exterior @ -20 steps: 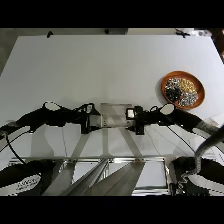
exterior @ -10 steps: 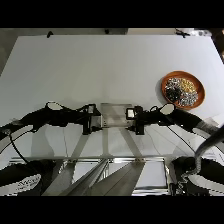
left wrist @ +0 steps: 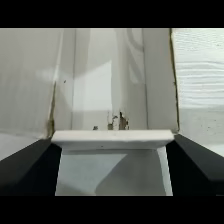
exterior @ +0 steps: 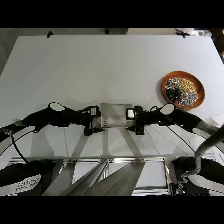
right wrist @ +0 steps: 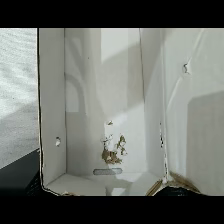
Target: Fold the box and place the chain.
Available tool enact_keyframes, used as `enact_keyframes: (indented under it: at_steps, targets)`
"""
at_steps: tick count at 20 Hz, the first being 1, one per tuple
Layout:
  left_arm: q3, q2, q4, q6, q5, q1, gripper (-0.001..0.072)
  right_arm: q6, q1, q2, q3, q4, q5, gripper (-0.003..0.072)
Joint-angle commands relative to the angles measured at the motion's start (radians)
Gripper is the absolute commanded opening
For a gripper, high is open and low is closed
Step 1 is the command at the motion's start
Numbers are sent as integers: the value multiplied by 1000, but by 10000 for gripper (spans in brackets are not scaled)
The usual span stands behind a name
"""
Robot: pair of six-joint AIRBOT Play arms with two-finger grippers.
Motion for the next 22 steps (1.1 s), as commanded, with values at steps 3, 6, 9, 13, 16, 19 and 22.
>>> enact_keyframes:
  at_steps: [3,6,9,13,16,19,22]
  targets:
    - [1,-1,7,2,18,-32,698,0,0,0,0,1,0,396]
    - [1,-1,-8,-5,34,-32,690,1,0,0,0,1,0,396]
    - [1,-1,-11,-8,38,-32,456,1,0,0,0,1,0,396]
    - [1,0,-12,-8,39,-32,164,1,0,0,0,1,0,396]
    - [1,0,-12,-8,39,-32,151,0,0,0,0,1,0,396]
    - [1,0,-25,-10,45,-32,151,0,0,0,0,1,0,396]
    - [1,0,-25,-10,44,-32,151,0,0,0,0,1,0,396]
